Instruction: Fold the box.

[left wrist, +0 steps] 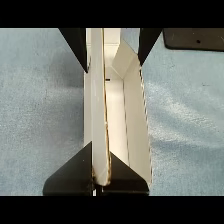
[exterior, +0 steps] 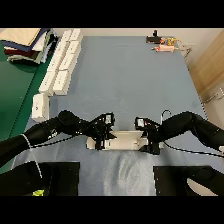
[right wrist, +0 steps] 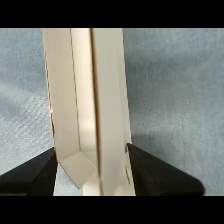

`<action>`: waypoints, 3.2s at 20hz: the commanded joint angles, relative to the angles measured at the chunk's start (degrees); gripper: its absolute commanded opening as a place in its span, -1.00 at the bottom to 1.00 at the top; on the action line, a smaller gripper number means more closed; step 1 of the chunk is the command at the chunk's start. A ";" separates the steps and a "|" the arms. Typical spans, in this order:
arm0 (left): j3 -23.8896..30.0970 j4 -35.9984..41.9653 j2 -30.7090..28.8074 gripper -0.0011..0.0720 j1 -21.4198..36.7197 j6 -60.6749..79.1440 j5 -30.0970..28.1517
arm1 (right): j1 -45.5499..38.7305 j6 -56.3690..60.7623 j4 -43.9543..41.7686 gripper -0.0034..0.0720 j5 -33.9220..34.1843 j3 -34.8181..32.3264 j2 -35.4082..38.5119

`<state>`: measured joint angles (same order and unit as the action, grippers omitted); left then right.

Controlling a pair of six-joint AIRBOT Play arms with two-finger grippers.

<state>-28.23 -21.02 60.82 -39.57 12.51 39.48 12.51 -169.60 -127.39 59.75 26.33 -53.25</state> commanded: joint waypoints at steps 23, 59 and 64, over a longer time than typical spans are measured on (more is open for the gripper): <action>0.02 -0.02 0.02 -0.94 -0.04 0.00 -0.02 | 1.86 -2.34 0.57 0.44 -6.38 -3.43 -1.44; 0.02 -0.02 0.02 -0.94 -0.07 0.00 -0.02 | 1.86 -2.32 -1.49 0.88 -8.09 -4.26 0.02; 0.02 -0.02 0.02 -0.93 -0.04 0.02 -0.02 | 1.90 -2.32 -1.44 0.88 -8.37 -4.28 -1.60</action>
<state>-28.23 -21.02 60.82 -39.64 12.53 39.46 14.37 -171.92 -128.81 51.59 22.09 -54.06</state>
